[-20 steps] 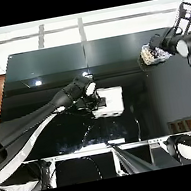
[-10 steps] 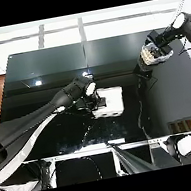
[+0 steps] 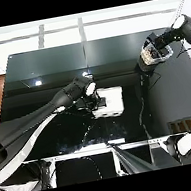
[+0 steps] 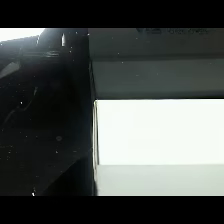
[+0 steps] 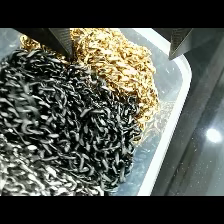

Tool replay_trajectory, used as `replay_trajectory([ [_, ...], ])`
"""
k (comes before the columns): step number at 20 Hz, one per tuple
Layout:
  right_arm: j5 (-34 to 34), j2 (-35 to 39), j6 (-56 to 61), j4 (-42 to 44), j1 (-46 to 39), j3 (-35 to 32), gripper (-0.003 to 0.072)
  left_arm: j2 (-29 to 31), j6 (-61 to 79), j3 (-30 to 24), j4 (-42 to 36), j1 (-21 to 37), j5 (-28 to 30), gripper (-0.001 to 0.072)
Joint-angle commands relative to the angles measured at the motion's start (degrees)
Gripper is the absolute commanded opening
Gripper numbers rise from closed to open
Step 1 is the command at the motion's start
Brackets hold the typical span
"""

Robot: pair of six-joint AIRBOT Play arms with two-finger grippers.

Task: Fold the box and place the chain.

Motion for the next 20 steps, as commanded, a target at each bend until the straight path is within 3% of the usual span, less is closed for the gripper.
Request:
replay_trajectory([
  [1,2.2,-0.9,-2.6,0.2,0.0,0.0,0.0479,0.0,0.1,0.0,0.0,0.0,0.0,0.0025],
  [2,1.7,-0.9,-3.2,0.3,0.0,0.1,0.0459,0.0,0.1,0.0,0.0,0.0,0.0,0.0025],
  [3,1.6,-0.9,-4.3,0.5,0.0,0.1,0.0322,0.0,0.1,0.0,0.0,0.0,0.0,0.0025],
  [6,1.7,-0.8,-11.5,3.5,-0.4,0.2,0.0010,0.0,0.1,0.0,0.0,0.0,0.0,0.0025],
  [11,1.5,5.1,-25.2,6.9,-1.3,0.6,0.0010,0.0,0.1,0.0,0.0,0.0,0.0,0.0025],
  [20,-2.1,30.0,-38.5,7.1,-2.1,0.6,0.0008,0.0,0.1,0.0,0.0,0.0,0.0,0.0025],
])
